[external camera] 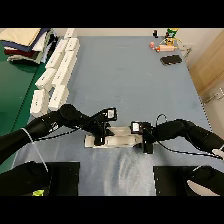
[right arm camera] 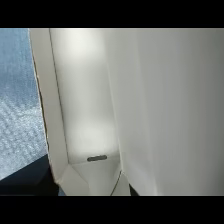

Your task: Fold the box.

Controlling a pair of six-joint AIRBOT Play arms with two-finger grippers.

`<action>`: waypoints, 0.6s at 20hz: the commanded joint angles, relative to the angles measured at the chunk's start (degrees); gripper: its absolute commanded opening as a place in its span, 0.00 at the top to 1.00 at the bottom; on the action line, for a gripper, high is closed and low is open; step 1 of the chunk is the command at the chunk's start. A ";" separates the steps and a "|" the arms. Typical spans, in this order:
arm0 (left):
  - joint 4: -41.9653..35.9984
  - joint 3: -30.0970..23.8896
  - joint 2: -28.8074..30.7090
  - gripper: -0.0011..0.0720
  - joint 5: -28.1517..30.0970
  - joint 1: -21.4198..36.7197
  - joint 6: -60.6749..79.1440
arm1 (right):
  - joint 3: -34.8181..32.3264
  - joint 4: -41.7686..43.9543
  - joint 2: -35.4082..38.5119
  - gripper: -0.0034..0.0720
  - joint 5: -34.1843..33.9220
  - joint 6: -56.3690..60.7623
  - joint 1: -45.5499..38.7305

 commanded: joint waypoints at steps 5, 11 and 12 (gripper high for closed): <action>0.00 -0.02 -0.02 0.97 0.00 0.02 0.02 | -0.04 -0.13 -0.04 0.42 -1.07 0.13 0.04; 0.02 -0.02 -0.02 0.97 0.02 0.00 0.02 | -0.04 -0.13 0.04 0.01 -1.29 0.57 0.04; 0.00 -0.02 -0.02 0.97 0.02 0.00 0.02 | -0.04 -0.15 0.50 0.01 -1.38 0.66 0.04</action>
